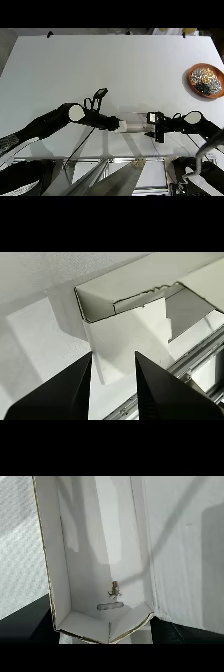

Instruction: Fold the box and place the chain.

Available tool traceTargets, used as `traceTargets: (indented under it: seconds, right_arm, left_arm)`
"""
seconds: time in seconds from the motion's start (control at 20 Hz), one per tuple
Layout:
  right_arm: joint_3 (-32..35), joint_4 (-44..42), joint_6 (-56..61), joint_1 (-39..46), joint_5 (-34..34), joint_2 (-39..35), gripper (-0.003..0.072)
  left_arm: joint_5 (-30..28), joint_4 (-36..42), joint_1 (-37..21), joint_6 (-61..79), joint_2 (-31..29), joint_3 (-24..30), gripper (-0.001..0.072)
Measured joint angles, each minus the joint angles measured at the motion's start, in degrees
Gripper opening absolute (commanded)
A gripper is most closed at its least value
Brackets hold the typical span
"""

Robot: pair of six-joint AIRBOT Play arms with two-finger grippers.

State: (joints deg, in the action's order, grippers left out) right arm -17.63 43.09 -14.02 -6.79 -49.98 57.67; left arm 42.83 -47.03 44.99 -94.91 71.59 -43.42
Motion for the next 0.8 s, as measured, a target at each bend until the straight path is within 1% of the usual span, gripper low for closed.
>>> traceTargets:
  seconds: [0.15,0.35,0.55,0.8]
  right_arm:
    - [0.0,0.0,0.0,0.0,0.0,0.0,0.0408]
    - [0.0,0.0,0.0,0.0,0.0,0.0,0.0408]
    - [0.0,0.0,0.0,0.0,0.0,0.0,0.0408]
    - [0.0,0.0,0.0,0.0,0.0,0.0,0.0408]
  left_arm:
    - [-0.1,-0.9,0.4,0.2,0.5,-0.7,0.0315]
    - [1.0,-2.5,1.8,-0.1,2.7,-3.4,0.0316]
    - [1.7,-6.1,3.1,-3.4,4.2,-5.8,0.0315]
    - [2.4,-9.9,4.7,-8.2,4.7,-6.9,0.0315]
